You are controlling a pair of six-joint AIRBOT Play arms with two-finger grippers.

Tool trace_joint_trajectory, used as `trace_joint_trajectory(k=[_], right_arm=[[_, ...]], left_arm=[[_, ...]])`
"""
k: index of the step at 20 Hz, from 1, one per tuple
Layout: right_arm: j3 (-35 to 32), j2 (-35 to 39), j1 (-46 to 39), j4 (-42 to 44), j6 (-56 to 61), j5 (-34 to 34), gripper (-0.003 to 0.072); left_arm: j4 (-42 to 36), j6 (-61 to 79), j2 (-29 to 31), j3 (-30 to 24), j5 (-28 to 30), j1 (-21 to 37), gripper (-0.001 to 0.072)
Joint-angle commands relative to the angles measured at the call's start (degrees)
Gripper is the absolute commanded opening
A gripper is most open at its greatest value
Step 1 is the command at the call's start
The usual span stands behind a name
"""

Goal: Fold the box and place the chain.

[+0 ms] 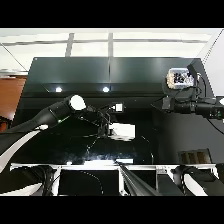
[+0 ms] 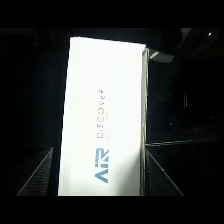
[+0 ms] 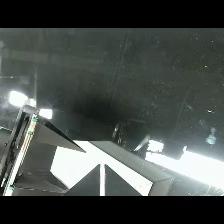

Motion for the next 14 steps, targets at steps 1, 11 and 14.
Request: trace_joint_trajectory(k=[1,11,14], right_arm=[[0.0,0.0,0.0,0.0,0.0,0.0,0.0048],[0.0,0.0,0.0,-1.0,0.0,-0.1,0.0048],[0.0,0.0,0.0,-1.0,0.0,-0.2,0.0048]], left_arm=[[0.6,0.0,-0.4,0.1,0.0,-0.4,0.0704],[2.7,-3.2,-0.6,0.1,2.0,-3.1,0.0706],[7.6,-7.3,-0.6,0.1,5.5,-5.0,0.0706]])
